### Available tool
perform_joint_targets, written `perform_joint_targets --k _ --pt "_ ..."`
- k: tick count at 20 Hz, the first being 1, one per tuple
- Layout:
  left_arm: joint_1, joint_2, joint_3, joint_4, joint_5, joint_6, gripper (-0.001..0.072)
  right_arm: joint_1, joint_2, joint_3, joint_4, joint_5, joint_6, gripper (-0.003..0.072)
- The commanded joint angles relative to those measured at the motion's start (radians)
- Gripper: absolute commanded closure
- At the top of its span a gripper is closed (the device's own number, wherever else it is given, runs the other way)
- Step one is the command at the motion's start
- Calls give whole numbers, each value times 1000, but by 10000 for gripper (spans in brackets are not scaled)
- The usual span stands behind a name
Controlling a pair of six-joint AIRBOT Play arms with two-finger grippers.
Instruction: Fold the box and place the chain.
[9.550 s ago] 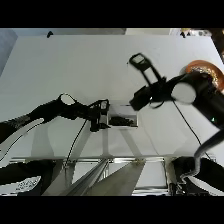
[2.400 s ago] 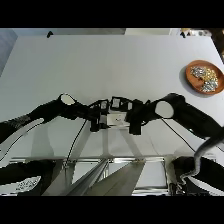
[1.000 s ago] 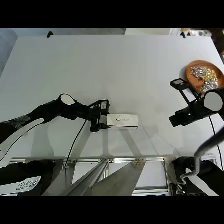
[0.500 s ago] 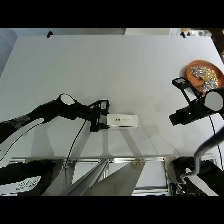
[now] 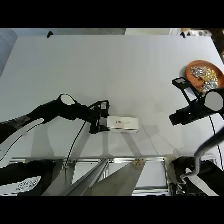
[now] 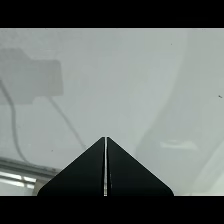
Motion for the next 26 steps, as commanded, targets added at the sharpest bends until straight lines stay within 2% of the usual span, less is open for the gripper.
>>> perform_joint_targets --k 1,5,8,10,12,19,22,26 --pt "3 41 1 -2 -32 -128 704 -1 1 0 0 0 0 663" --pt "3 169 1 26 58 -272 705 -1 1 0 0 0 0 663" --pt "13 312 1 177 163 -470 706 -1 1 0 0 0 0 663" --pt "66 419 1 277 198 -626 706 -1 1 0 0 0 0 663" --pt "148 515 1 341 193 -751 705 -1 1 0 0 0 0 663" --pt "535 809 1 627 132 -1115 705 -1 1 0 0 0 0 663" --pt "689 858 1 683 72 -1130 705 -1 1 0 0 0 0 663" --pt "840 845 0 694 20 -1132 704 -1 1 0 0 0 0 663"
